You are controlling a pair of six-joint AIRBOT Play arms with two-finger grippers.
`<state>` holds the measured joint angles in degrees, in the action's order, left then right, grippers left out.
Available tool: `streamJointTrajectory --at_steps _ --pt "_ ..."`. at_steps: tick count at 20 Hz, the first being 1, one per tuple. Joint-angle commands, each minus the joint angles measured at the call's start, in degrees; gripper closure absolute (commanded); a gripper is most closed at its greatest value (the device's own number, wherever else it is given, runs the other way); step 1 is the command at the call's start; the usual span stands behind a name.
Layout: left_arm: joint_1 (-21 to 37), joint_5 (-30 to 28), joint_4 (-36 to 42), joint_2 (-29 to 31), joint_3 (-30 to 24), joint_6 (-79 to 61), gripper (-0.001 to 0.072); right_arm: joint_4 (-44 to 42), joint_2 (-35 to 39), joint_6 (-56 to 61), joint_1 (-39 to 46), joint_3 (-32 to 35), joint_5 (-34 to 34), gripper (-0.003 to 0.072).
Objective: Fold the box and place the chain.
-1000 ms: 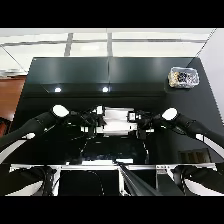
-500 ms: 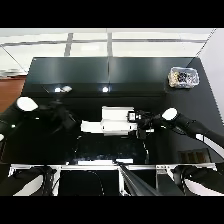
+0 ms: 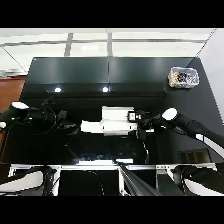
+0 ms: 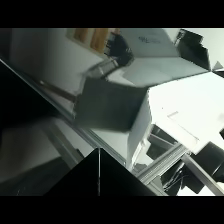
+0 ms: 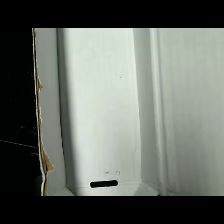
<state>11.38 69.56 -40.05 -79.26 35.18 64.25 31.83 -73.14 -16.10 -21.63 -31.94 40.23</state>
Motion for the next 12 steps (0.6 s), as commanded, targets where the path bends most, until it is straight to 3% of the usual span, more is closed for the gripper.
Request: streamJointTrajectory --at_steps 1,5,12 --pt "-4.9 -1.6 3.4 -5.7 0.7 -1.8 0.0680 0.0 0.0 0.0 0.0 0.0 0.0 0.0454" --pt "-11.4 -0.6 11.4 -8.3 1.5 -9.2 0.0680 0.0 0.0 0.0 0.0 0.0 0.0 0.0454" --pt "-18.7 0.1 11.4 -10.2 7.0 -11.4 0.0679 0.0 0.0 0.0 0.0 0.0 0.0 0.0454"
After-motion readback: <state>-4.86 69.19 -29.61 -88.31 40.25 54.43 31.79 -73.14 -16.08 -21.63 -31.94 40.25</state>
